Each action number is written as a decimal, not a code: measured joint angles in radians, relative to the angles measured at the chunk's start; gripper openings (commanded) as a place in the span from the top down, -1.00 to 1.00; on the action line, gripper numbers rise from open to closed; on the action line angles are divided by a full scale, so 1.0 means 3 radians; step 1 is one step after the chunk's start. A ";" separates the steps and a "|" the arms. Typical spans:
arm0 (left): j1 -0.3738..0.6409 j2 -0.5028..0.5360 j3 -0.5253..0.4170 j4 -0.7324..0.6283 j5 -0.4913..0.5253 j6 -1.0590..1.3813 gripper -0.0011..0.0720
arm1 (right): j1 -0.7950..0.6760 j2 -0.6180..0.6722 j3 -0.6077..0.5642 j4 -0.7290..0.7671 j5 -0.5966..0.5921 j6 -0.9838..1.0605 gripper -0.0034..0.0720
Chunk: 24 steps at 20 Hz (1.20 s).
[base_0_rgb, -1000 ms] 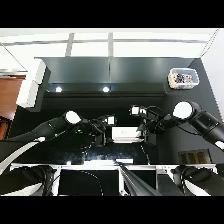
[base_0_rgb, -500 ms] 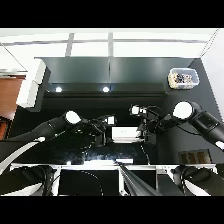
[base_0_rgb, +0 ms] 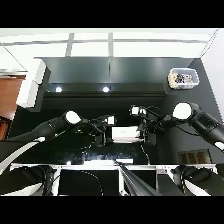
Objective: Fold the box and place the chain.
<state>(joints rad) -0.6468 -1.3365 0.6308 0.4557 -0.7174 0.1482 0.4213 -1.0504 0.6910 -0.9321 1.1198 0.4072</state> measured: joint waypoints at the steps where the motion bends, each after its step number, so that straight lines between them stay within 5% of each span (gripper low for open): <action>1: 0.0000 0.0000 0.0000 0.0001 0.0000 0.0000 0.02 | 0.0000 0.0000 -0.0003 -0.0010 -0.0001 0.0004 0.07; 17: 0.0001 0.0000 0.0000 0.0000 0.0003 -0.0001 0.02 | -0.0009 0.0008 0.0262 0.0050 0.0160 0.0519 0.07; 18: 0.0001 0.0000 0.0000 0.0000 0.0003 -0.0001 0.02 | -0.0023 0.0010 0.0317 0.0062 0.0205 0.0640 0.37; 19: 0.0001 0.0000 0.0000 0.0000 0.0003 -0.0001 0.02 | -0.0061 0.0010 0.0370 0.0084 0.0286 0.0821 0.86; 24: 0.0001 0.0000 0.0000 0.0000 0.0001 0.0000 0.02 | -0.0504 0.0014 0.0220 0.0636 0.0952 0.1593 0.87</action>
<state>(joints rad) -0.6464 -1.3365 0.6308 0.4557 -0.7170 0.1482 0.2703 -1.0462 0.7570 -0.7414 1.4055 0.8852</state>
